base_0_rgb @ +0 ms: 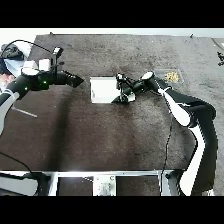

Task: Fold the box and place the chain.

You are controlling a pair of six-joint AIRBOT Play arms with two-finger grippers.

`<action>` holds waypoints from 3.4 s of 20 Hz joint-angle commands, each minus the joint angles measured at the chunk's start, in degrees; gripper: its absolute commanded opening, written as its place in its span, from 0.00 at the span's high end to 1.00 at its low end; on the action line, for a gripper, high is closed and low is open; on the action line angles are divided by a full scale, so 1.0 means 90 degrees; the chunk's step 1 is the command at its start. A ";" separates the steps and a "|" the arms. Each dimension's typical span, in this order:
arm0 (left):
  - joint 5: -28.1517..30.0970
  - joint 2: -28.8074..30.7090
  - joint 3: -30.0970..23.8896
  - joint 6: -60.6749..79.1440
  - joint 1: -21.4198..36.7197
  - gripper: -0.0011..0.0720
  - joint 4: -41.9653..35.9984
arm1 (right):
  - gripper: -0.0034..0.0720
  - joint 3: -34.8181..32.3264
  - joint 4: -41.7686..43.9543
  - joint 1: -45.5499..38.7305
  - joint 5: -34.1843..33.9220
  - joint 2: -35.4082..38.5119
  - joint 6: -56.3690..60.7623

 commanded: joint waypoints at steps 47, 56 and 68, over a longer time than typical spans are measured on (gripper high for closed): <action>-0.2975 -0.2822 0.1885 0.5778 -0.0330 0.01 -0.0350 | 0.41 -0.0002 0.0000 0.0002 0.0000 -0.0002 0.0000; -0.2681 -0.3050 0.1982 0.5877 -0.0566 0.02 -0.0432 | 0.41 -0.0002 0.0000 0.0002 0.0000 -0.0002 0.0000; -0.2684 -0.3089 0.2069 0.5527 -0.0568 0.02 -0.0240 | 0.41 -0.0002 0.0000 0.0002 0.0000 -0.0002 0.0000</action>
